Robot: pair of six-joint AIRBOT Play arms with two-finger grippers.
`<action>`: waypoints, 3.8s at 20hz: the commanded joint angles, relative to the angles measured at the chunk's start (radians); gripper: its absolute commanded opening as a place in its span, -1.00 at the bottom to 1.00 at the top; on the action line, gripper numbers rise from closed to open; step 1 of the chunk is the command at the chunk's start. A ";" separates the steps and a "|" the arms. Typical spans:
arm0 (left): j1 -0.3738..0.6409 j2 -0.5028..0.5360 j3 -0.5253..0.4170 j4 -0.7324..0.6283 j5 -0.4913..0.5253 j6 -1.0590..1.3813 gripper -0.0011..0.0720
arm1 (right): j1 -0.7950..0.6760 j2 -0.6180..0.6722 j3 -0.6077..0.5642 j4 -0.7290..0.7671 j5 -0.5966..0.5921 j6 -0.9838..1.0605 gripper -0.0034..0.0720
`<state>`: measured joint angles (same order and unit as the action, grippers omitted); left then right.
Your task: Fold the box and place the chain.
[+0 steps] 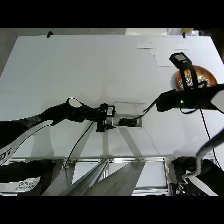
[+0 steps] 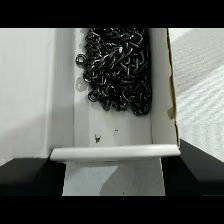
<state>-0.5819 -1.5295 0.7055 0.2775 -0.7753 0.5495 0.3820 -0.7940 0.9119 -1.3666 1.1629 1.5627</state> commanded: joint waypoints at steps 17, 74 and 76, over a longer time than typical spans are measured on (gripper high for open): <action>0.001 0.001 0.000 0.000 0.000 0.000 -0.94 | 0.148 0.055 -0.002 0.385 -0.236 -0.120 -0.87; 0.001 0.001 0.000 0.000 0.000 0.000 -0.94 | 0.077 -0.509 0.087 0.335 0.022 -0.914 -0.68; 0.001 0.001 0.000 0.000 0.000 0.000 -0.94 | 0.121 -0.451 0.061 0.334 0.004 -0.915 -0.68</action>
<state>-0.5819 -1.5295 0.7055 0.2775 -0.7753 0.5495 0.4526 -1.3048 1.0142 -1.0466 1.1809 0.6823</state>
